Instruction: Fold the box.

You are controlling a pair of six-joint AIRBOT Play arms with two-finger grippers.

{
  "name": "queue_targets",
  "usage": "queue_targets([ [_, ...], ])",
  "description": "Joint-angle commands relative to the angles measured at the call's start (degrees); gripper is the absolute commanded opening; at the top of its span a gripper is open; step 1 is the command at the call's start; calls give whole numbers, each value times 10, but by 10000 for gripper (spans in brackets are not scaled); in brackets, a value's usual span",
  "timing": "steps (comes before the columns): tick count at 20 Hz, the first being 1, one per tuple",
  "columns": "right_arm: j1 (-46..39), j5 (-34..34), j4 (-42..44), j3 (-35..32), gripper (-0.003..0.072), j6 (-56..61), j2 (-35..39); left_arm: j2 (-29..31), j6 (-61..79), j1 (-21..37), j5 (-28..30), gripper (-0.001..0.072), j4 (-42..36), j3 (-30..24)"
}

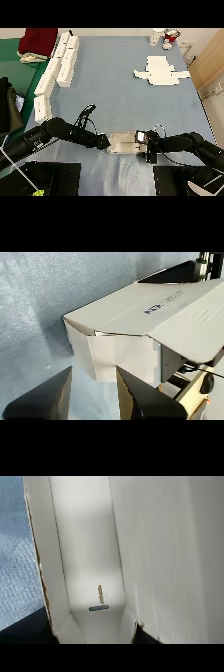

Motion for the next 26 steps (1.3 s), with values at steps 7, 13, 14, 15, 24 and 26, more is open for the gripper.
queue_targets([
  [7, 0, 0, 0, 1, 528, 0, 1, -63, -185, -86, 51, 422, 78, 43],
  [13, 0, 0, 0, 1, 529, 0, 1, -146, -488, -198, 11, 422, 321, 143],
  [14, 0, 0, 0, 1, 528, 0, 1, -165, -519, -214, -10, 422, 345, 158],
  [15, 0, 0, 0, 1, 528, 0, 1, -184, -548, -229, -33, 422, 371, 174],
  [24, 0, 0, 0, 1, 528, 0, 1, -321, -692, -299, -165, 421, 502, 310],
  [26, 0, 0, 0, 1, 528, 0, 1, -341, -697, -300, -164, 422, 501, 318],
])
